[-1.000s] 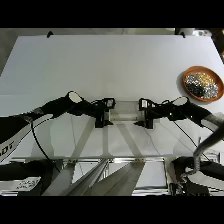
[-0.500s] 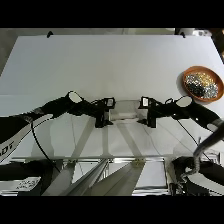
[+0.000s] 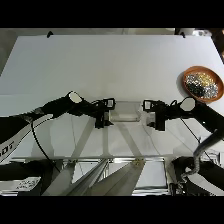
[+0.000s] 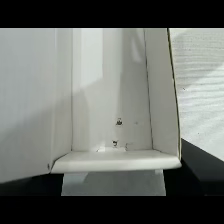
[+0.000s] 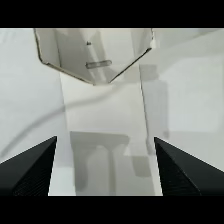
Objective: Fold the box and place the chain.
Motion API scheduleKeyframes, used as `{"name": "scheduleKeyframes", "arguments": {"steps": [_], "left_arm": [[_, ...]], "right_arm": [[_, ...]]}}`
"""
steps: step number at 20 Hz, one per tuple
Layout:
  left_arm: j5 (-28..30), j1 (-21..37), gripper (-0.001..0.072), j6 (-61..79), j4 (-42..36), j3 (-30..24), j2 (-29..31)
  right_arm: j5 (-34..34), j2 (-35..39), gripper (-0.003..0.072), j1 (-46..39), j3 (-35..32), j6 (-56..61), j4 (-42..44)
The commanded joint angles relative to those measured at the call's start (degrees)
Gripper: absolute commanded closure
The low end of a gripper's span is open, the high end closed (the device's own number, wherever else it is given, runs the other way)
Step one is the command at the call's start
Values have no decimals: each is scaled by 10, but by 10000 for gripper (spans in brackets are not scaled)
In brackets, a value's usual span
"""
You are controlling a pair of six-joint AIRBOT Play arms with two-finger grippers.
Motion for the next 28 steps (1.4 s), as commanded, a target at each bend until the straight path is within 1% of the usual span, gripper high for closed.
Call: {"name": "scheduleKeyframes", "arguments": {"steps": [1,2,3,4,5,7,8,10,12,15,17,21,25,28], "left_arm": [[0,0,259,-1,0,0,0],[1,0,259,-1,0,0,0],[0,0,259,-1,0,0,0],[0,0,259,-1,0,0,0],[1,0,259,-1,0,0,0],[0,0,259,-1,0,0,0],[0,0,259,-1,0,0,0],[1,0,259,-1,0,0,0],[1,0,259,-1,0,0,0],[0,0,259,-1,0,0,0],[1,0,259,-1,0,0,0],[0,0,259,-1,0,0,0],[0,0,259,-1,0,0,0],[0,0,259,-1,0,0,0]], "right_arm": [[38,65,52,0,0,35,-18],[44,91,149,0,0,35,-9],[52,118,335,0,0,34,10],[58,145,549,0,0,27,53],[58,167,670,0,0,24,124],[47,177,669,0,0,24,261],[31,172,670,4,0,24,292],[-23,154,670,20,0,24,297],[-88,122,673,38,0,24,323],[-176,53,673,52,0,25,369],[-209,2,673,52,0,36,377],[-212,-70,673,52,0,59,372],[-207,-76,673,52,0,60,372],[-188,-76,673,52,0,60,373]]}}
